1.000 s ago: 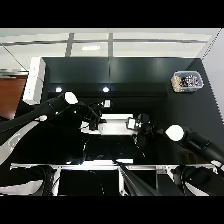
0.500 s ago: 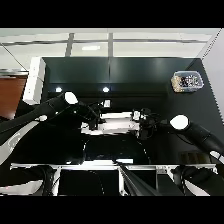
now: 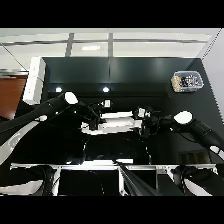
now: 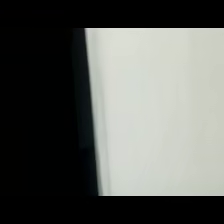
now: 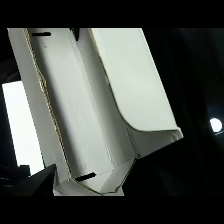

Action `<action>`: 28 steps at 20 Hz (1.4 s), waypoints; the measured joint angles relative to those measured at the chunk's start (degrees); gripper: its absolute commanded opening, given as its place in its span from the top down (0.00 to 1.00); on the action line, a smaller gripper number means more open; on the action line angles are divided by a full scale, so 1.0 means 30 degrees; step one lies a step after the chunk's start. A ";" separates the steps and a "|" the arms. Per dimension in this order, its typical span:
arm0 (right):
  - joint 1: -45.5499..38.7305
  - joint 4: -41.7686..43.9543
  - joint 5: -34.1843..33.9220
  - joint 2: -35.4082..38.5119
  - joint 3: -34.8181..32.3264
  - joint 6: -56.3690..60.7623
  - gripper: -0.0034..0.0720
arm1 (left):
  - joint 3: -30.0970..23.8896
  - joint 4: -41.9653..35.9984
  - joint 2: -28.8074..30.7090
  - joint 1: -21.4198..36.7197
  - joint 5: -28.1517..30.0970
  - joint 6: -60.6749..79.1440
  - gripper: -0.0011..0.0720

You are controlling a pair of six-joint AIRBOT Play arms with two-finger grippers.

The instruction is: Fold the box and place the chain.

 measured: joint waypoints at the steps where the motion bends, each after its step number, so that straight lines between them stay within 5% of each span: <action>1: -0.0044 0.0240 0.0211 -0.0022 0.0000 -0.0160 0.03 | 0.0000 0.0000 0.0000 0.0000 -0.0007 0.0007 0.95; 10: 0.0182 0.1494 0.1056 -0.0925 0.0007 -0.1494 0.03 | 0.0000 0.0000 -0.0007 0.0000 -0.0029 0.0015 0.95; 28: 0.1399 -0.1413 0.0270 -0.2871 0.0401 -0.0357 0.03 | 0.0000 -0.0131 -0.0007 0.0000 -0.0029 0.0015 0.95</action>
